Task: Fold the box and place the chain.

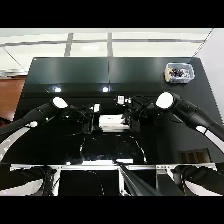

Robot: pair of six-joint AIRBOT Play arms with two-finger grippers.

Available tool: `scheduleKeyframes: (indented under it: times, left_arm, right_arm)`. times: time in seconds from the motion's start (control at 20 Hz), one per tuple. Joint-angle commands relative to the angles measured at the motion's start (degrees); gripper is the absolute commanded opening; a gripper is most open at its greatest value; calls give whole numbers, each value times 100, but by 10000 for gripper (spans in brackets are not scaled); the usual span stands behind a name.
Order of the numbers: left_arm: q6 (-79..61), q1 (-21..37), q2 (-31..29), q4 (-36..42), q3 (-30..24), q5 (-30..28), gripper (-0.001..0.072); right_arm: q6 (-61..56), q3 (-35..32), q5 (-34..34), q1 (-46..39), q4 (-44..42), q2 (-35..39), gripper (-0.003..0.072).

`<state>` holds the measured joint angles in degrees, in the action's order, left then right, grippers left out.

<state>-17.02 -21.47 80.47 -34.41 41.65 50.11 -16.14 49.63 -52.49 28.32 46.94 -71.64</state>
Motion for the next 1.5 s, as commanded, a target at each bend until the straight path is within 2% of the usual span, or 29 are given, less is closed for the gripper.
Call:
scheduleKeyframes:
  times: [0.0, 0.3, 0.35, 0.4, 0.75, 0.8, 1.45]
  left_arm:
    - [-11, -4, 4, -2, 2, 7, 526]
    - [-11, -4, 4, -2, 2, 4, 526]
    - [-11, -4, 4, -2, 2, 4, 526]
    - [-11, -4, 4, -2, 2, 4, 526]
    - [-11, -4, 4, -2, 2, 2, 527]
    - [-13, -4, 4, -2, 2, 2, 527]
    - [-11, -2, 4, -2, 2, -4, 526]
  right_arm:
    - [-63, 0, 26, 0, 4, 74, 237]
    - [-103, -2, 74, 2, 11, 133, 237]
    - [-116, -4, 94, 2, 4, 122, 214]
    - [-122, -7, 92, 2, 4, 107, 157]
    - [-122, -17, -157, 2, 2, 87, 161]
    - [-122, -17, -160, 2, 4, 81, 209]
    - [-374, -310, -142, 0, 33, 76, 209]
